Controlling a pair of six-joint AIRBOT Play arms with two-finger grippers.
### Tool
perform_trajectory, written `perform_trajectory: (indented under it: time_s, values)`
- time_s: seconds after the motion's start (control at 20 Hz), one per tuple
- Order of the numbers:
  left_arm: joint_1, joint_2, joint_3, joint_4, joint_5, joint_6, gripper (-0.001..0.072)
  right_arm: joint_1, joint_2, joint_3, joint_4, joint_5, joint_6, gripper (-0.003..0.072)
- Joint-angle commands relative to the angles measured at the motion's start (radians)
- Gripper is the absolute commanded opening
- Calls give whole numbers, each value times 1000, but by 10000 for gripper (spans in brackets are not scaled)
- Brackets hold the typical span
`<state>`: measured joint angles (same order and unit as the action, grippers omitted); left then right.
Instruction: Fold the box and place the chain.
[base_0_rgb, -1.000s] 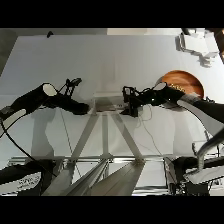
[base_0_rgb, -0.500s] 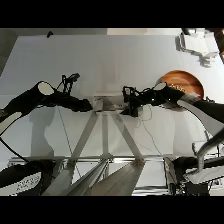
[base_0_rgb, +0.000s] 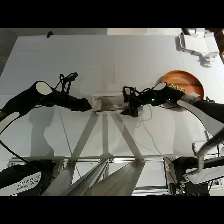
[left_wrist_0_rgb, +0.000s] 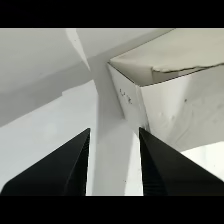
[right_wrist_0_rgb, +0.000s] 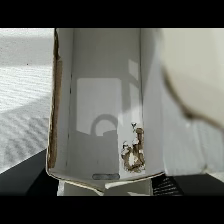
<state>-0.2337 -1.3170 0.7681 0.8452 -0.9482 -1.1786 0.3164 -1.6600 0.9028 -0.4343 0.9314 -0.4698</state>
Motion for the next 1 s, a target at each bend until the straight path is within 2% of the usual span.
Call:
perform_trajectory:
  time_s: [0.0,0.3,0.4,0.45,0.8,0.95]
  values:
    - [23,8,0,3,-21,0,396,0,0,0,0,0,0,517]
    - [24,23,0,-40,-15,2,430,0,0,0,0,0,0,517]
    - [13,21,0,-72,4,11,515,0,0,0,0,0,0,517]
    - [7,21,0,-81,20,11,523,0,0,0,0,0,0,517]
    - [-66,-20,0,-102,86,10,522,0,0,0,0,0,0,517]
    - [-85,-39,0,-156,96,11,520,0,0,0,0,0,0,517]
